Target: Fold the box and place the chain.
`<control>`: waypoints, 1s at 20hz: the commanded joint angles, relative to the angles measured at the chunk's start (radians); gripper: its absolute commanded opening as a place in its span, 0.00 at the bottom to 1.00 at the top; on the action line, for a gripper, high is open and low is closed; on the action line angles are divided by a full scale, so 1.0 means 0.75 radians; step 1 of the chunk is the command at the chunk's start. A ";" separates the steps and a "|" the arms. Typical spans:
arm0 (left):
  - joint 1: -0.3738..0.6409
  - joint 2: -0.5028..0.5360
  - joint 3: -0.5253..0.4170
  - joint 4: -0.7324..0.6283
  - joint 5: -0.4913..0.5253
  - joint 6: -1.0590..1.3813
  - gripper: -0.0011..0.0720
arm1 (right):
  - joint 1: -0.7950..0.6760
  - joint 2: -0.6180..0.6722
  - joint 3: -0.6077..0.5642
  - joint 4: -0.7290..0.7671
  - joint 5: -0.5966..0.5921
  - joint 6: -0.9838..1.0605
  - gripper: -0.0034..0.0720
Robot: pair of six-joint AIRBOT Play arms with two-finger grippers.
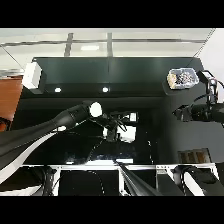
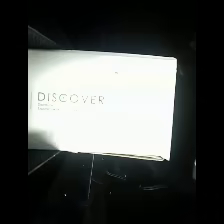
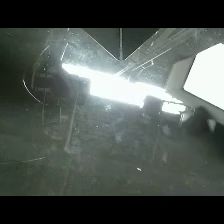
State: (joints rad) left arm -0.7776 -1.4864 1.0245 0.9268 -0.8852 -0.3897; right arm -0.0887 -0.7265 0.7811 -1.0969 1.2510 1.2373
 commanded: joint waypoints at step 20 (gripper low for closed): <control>1.747 0.137 0.103 0.653 -0.032 -1.007 0.52 | -0.001 -0.001 -0.001 0.135 -0.049 0.073 0.06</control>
State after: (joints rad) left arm 0.4648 -1.3159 1.0622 1.4857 -0.9730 -1.2396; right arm -0.0887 -0.7265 0.7811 -1.0122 1.2167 1.2621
